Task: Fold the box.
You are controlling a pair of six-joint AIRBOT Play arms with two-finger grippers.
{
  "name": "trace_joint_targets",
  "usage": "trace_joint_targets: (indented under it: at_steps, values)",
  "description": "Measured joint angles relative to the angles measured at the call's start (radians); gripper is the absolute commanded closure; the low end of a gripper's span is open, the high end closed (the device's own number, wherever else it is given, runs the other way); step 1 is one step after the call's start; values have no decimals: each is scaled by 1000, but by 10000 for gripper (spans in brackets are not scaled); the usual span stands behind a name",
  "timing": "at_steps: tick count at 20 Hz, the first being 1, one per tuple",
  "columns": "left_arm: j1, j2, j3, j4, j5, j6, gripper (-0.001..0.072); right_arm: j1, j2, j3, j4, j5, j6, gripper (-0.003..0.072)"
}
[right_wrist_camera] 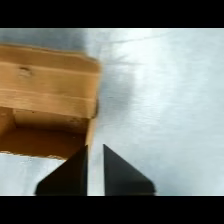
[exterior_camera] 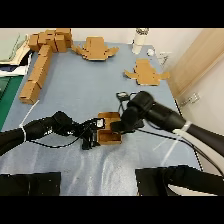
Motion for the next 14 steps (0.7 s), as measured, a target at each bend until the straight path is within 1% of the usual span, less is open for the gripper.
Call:
trace_joint_targets:
  at_steps: [3,4,5,6,9,11,12,14]
  values:
    - [0,0,0,0,0,0,234,-154,31,-2,16,4,-80,684]
    - [0,0,0,0,0,0,234,-215,19,-2,40,23,-128,684]
    - [0,0,0,0,0,0,235,-286,-9,-3,101,51,-200,684]
    - [0,0,0,0,0,0,234,-350,-45,-3,186,80,-283,684]
    - [0,0,0,0,0,0,235,-513,-207,6,539,125,-571,685]
    - [0,0,0,0,0,0,234,-566,-309,20,768,105,-763,685]
    - [0,0,0,0,0,0,234,-575,-348,26,871,59,-866,685]
    - [0,0,0,0,0,-1,234,-574,-385,35,1015,8,-1024,685]
